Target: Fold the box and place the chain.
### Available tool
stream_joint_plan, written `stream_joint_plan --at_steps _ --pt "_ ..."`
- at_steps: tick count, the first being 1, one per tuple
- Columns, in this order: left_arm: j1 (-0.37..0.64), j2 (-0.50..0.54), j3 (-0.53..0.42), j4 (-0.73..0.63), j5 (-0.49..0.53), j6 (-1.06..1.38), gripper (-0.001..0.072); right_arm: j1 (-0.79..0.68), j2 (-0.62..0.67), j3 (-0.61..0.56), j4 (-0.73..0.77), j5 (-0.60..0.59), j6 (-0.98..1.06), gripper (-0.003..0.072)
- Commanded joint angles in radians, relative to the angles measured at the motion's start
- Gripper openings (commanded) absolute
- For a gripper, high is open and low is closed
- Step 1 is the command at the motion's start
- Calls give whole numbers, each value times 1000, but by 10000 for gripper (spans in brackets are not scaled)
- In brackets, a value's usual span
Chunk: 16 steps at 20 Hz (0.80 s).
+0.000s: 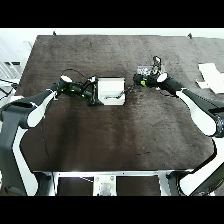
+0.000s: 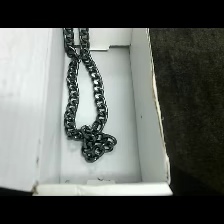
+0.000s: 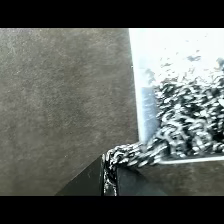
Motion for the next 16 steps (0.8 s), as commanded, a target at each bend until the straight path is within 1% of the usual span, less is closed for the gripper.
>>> stream_joint_plan --at_steps 1,4,8,10,14,16 --pt "1 0 0 0 0 0 407 23 65 -3 -55 15 -1 5" --pt "1 0 0 0 0 0 407 66 188 -8 -116 31 0 5" --pt "1 0 0 0 0 0 407 112 352 -8 -175 139 15 4" --pt "1 0 0 0 0 0 408 148 425 -8 -261 177 61 4" --pt "1 0 0 0 0 0 408 235 546 -15 -501 266 237 4" --pt "1 0 0 0 0 0 407 270 579 -15 -528 296 265 4"
